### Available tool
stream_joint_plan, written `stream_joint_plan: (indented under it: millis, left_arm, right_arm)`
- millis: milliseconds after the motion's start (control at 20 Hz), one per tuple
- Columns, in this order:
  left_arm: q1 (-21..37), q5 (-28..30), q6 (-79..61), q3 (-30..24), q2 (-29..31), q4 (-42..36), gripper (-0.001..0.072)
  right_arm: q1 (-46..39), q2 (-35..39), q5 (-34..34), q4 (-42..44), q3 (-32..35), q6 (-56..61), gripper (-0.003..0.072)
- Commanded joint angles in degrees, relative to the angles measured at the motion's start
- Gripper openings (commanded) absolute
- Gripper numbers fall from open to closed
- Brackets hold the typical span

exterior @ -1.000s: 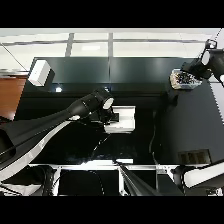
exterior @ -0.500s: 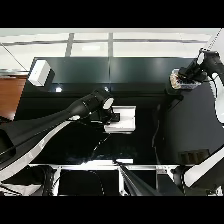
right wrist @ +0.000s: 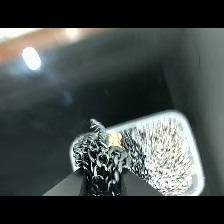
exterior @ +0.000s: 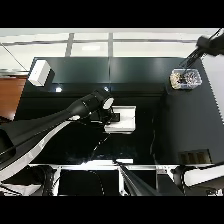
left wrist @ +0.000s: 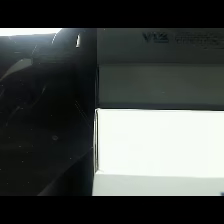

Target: Fold the box and place the chain.

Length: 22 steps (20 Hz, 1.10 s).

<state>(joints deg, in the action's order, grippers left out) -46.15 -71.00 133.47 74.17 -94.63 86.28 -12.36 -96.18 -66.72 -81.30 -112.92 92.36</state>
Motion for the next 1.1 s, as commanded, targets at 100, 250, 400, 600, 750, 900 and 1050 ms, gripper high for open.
stream_joint_plan:
  millis: [100,250,400,600,750,900,1050]
  left_arm:
    - [0.00,0.02,0.00,0.04,0.02,-0.02,0.0029]
    - [-0.02,0.02,0.00,0.04,0.02,-0.02,0.0029]
    - [0.00,0.00,0.00,0.04,0.02,-0.02,0.0029]
    - [-0.02,0.00,0.00,0.04,0.02,-0.02,0.0029]
    - [-0.02,0.00,0.00,0.04,0.02,-0.02,0.0029]
    - [-0.02,0.00,0.00,0.04,0.02,-0.02,0.0029]
    - [-0.02,0.00,0.00,0.04,0.02,-0.04,0.0029]
  right_arm:
    - [0.00,15.37,-5.44,8.52,-0.81,-5.84,0.0013]
    - [0.70,22.69,-10.84,14.10,2.75,-8.28,0.0013]
    - [3.19,31.30,-13.31,15.87,9.64,-10.23,0.0013]
    - [5.53,38.99,-16.79,22.40,15.50,-12.44,0.0012]
    - [7.76,41.70,-20.22,27.98,19.32,-15.56,0.0013]
    - [10.69,42.01,-22.32,34.58,22.60,-18.45,0.0013]
    - [13.14,41.99,-23.85,40.09,25.40,-19.15,0.0013]
